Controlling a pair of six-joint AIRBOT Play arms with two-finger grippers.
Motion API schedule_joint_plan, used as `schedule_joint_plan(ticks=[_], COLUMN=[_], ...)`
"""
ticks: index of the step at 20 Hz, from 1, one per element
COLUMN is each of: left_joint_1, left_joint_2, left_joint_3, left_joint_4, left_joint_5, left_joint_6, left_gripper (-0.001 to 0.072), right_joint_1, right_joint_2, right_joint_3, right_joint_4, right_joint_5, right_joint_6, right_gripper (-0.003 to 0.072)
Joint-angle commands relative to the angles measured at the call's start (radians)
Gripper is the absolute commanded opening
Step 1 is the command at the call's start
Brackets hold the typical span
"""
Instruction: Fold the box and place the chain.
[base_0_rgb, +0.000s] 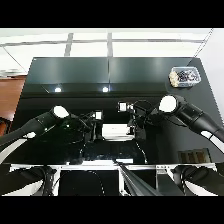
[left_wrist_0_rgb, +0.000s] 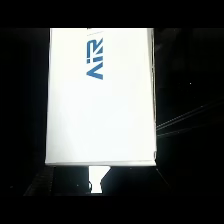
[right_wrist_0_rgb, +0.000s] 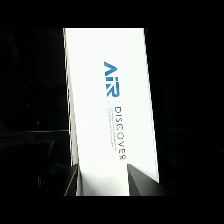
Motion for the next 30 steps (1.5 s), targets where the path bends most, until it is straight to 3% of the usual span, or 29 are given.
schedule_joint_plan(ticks=[1, 30], left_joint_1=[0.0, 0.0], left_joint_2=[-0.001, -0.001], left_joint_3=[0.0, 0.0], left_joint_4=[0.0, 0.0], left_joint_5=[0.003, 0.007], left_joint_6=[-0.001, -0.001], left_gripper=[0.04, 0.04], right_joint_1=[0.0, 0.0], right_joint_2=[0.0, 0.012], right_joint_3=[0.0, -0.021], right_joint_4=[0.001, 0.004], right_joint_5=[0.005, 0.053], right_joint_6=[0.0, 0.102], right_gripper=[0.0379, 0.0375])
